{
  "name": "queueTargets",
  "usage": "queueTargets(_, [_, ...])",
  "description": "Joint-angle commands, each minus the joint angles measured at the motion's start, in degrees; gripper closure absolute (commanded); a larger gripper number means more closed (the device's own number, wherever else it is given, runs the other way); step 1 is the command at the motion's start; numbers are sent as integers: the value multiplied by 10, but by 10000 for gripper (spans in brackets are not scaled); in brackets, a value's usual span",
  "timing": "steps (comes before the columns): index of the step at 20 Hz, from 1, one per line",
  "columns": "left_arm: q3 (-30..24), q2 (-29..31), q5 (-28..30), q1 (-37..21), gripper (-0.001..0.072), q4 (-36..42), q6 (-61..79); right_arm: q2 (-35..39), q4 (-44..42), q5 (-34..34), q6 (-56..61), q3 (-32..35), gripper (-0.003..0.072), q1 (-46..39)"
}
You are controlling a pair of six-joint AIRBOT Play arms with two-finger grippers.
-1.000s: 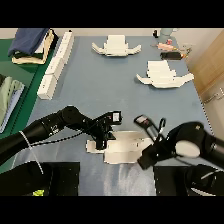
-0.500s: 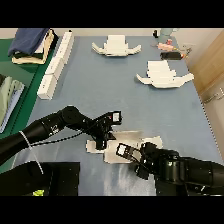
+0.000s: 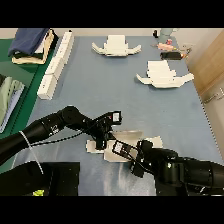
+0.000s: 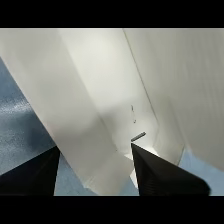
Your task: Fold the box.
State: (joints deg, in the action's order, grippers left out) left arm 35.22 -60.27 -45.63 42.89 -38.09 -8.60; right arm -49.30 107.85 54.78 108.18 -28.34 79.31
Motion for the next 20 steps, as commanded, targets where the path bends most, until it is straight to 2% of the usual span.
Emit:
queueTargets(1, [0, 0, 0, -1, 695, 0, 0, 23, 23, 17, 29, -6, 35, 1])
queueTargets(9, [0, 0, 0, 0, 695, 0, 0, 37, 51, 58, 131, -6, 34, 1])
queueTargets(13, [0, 0, 0, 0, 695, 0, 0, 52, 99, 67, 184, -6, 27, -1])
queueTargets(15, [0, 0, 0, -1, 695, 0, 0, 52, 109, 68, 184, -6, -13, -1])
queueTargets(20, [0, 0, 0, 0, 694, 0, 0, 52, 110, 88, 164, -6, -34, -1])
